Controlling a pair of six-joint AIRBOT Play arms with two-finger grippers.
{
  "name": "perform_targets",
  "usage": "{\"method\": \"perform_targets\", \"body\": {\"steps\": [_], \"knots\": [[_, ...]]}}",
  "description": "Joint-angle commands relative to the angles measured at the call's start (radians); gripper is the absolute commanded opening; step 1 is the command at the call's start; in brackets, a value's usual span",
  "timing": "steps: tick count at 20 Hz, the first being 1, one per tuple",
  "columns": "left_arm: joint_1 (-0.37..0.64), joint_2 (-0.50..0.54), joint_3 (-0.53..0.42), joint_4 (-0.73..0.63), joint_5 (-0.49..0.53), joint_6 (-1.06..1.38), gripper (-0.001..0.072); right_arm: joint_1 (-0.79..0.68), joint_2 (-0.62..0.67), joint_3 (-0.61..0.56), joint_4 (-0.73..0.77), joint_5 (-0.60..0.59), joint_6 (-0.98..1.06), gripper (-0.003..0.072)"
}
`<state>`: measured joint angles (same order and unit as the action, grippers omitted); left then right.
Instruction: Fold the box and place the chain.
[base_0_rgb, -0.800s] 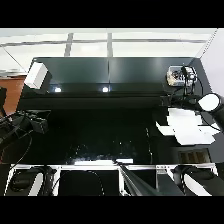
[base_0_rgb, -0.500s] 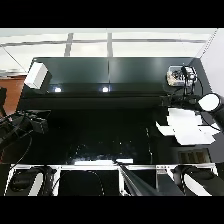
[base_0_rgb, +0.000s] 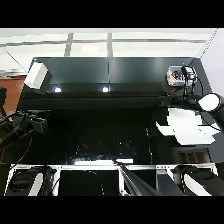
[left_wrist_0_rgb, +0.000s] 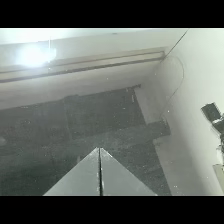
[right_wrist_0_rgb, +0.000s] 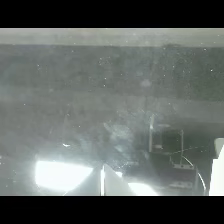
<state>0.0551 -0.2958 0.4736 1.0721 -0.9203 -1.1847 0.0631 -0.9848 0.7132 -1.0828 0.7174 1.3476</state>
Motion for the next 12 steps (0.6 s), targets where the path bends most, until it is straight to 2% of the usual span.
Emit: {"method": "perform_targets", "body": {"steps": [1,3,4,5,7,9,11,12], "knots": [[0.000,0.000,0.000,0.000,0.000,0.000,0.0025,0.000,-0.001,0.000,0.110,-0.095,0.003,0.0017],[0.000,0.000,0.000,0.000,0.000,0.000,0.0025,0.002,-0.002,0.000,0.198,-0.187,0.002,0.0033],[0.000,0.000,0.000,0.000,0.001,0.000,0.0024,0.002,-0.004,0.000,0.186,-0.246,0.002,0.0338],[0.000,0.000,0.000,0.000,0.004,0.000,0.0025,0.001,-0.006,0.000,0.149,-0.290,-0.002,0.0707],[0.000,0.000,0.000,0.000,0.051,0.000,0.0024,-0.014,-0.007,0.000,-0.033,-0.336,0.005,0.0711],[0.000,0.001,0.000,0.000,0.114,0.000,0.0025,-0.117,-0.020,0.014,-0.231,-0.333,0.121,0.0710],[0.000,0.001,0.000,-0.013,0.169,0.000,0.0024,-0.345,-0.071,0.079,-0.391,-0.272,0.285,0.0710],[0.000,0.001,0.000,-0.016,0.190,0.000,0.0025,-0.473,-0.113,0.126,-0.395,-0.212,0.295,0.0709]]}}
